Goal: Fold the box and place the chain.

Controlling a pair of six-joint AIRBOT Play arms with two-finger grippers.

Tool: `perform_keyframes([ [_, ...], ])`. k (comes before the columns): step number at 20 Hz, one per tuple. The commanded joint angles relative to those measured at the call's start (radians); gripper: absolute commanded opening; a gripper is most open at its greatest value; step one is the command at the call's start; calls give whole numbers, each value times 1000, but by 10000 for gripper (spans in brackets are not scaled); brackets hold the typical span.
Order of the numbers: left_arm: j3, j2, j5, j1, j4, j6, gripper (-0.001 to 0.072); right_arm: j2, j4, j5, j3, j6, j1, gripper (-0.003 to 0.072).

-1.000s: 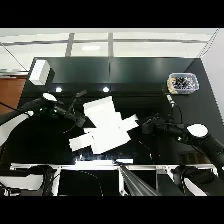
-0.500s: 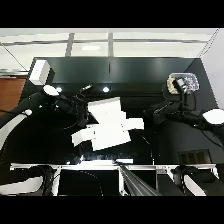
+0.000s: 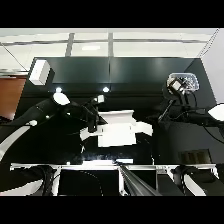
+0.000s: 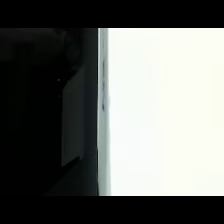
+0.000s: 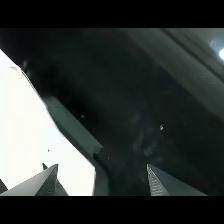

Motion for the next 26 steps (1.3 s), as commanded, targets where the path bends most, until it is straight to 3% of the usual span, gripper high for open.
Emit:
perform_keyframes([
  [1,-11,-36,120,-53,-10,52,24,0,-93,6,2,-60,51,644],
  [5,-10,-98,115,-51,-7,53,28,-6,-101,-20,-19,-106,129,644],
  [14,-6,-98,124,-51,-1,53,28,-48,-113,-108,-149,-204,289,644],
  [17,-6,-98,123,-52,2,69,28,-77,-173,-151,-162,-238,346,644],
  [26,-6,-98,124,-52,2,68,28,-178,-169,-166,-162,-338,447,643],
])
